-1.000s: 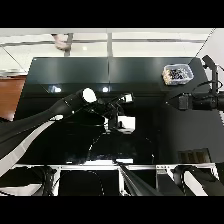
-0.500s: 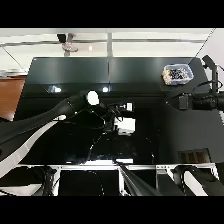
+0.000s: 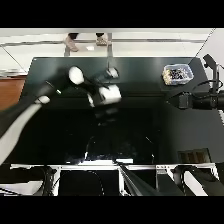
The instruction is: Fold the box and place the chain.
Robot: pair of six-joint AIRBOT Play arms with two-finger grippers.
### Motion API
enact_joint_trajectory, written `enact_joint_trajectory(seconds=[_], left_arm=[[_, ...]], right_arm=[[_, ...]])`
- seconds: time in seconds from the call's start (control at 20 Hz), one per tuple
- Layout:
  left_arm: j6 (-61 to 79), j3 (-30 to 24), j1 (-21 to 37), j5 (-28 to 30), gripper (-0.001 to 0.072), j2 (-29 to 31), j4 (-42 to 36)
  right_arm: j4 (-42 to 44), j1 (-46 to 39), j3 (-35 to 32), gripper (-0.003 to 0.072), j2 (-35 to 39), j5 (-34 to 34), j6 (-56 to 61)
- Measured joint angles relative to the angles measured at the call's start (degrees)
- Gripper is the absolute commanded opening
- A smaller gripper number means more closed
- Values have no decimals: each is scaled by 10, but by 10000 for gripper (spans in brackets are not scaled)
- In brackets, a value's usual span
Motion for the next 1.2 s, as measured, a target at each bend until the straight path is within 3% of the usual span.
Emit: enact_joint_trajectory(seconds=[0.3, 0.5, 0.65, 1.0, 1.05, 1.1, 1.2], left_arm=[[-188, 87, 254, 20, 295, -16, 48], [-237, 143, 366, 29, 295, -76, 36], [-250, 199, 400, 31, 295, -139, 29], [-258, 316, 414, 27, 296, -261, 28], [-260, 324, 417, 26, 375, -271, 31], [-260, 330, 419, 26, 697, -276, 33], [-261, 343, 421, 17, 709, -284, 37]], right_arm=[[1, 0, 0, 14, 0, -19, 0], [1, 0, 0, 13, 0, -41, 0], [1, 0, 0, 13, 0, -56, 1], [1, 0, 0, 13, 0, -73, 21], [1, 0, 0, 13, 0, -74, 23], [1, 0, 0, 13, 0, -75, 25], [1, 0, 0, 13, 0, -75, 26]])
